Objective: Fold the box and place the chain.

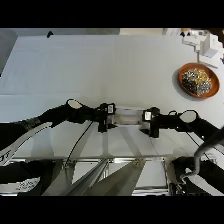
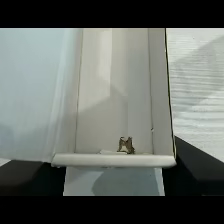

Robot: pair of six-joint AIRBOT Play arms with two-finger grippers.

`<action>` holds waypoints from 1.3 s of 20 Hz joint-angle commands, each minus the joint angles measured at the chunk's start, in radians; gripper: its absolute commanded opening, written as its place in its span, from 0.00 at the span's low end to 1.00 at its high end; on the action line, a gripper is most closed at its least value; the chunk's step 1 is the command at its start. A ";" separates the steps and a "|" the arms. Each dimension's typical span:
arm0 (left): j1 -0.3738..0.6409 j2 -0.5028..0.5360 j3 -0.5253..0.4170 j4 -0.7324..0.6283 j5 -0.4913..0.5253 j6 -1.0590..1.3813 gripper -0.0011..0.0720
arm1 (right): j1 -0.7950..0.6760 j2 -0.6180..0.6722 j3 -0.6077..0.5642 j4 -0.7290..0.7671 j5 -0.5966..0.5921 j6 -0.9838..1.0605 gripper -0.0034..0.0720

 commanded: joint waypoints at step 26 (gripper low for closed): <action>0.000 0.001 0.001 0.001 -0.005 0.002 0.36 | 0.000 -0.055 0.000 0.504 -0.315 0.229 0.07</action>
